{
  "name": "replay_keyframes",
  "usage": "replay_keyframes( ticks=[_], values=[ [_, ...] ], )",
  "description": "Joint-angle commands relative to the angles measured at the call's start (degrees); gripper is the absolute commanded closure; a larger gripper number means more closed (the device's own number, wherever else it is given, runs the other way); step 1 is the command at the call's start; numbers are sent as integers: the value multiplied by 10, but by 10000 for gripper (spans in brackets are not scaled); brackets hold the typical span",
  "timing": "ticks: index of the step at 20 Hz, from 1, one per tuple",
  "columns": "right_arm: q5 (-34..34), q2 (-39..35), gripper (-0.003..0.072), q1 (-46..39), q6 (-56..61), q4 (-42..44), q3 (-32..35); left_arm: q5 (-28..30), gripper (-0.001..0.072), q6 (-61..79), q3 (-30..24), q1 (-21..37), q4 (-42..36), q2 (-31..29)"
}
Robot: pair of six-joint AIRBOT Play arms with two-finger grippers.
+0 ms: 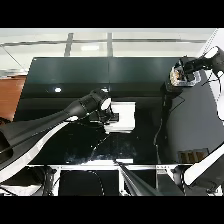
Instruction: Fold the box and place the chain.
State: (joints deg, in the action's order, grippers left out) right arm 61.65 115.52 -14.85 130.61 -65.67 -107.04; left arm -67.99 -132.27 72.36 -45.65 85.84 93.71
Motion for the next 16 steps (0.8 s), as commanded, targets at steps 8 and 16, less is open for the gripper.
replay_keyframes(
  ticks=[8, 16],
  values=[
    [11, -51, 670, -1, -236, 20, -1, 0, 679, 0, 0, 0, 0, 0],
    [45, -308, 671, 0, -380, 3, -1, 2, 678, 0, 0, 0, 0, 0]
  ],
)
